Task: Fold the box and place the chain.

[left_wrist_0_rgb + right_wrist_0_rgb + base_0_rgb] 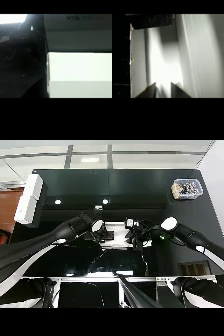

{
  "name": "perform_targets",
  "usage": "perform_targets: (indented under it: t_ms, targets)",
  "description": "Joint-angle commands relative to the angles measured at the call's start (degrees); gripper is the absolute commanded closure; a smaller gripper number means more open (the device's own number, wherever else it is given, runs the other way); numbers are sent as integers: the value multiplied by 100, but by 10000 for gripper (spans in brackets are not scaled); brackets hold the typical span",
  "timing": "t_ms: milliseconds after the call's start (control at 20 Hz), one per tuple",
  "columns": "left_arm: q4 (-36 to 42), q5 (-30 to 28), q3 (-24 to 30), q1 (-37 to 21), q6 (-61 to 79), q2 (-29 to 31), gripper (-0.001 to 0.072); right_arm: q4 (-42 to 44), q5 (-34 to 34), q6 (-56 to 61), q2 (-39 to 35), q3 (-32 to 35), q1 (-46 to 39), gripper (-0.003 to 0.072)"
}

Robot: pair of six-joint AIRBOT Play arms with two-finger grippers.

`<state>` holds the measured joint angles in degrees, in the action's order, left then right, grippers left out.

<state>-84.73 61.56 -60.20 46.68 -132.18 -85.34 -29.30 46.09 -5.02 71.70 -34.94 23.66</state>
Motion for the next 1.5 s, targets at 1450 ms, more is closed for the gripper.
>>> perform_targets:
  t_ms: [1450]
  targets:
    - [-26,39,-2,2,0,-4,680,671,1762,5563,632,330,-2197,670]
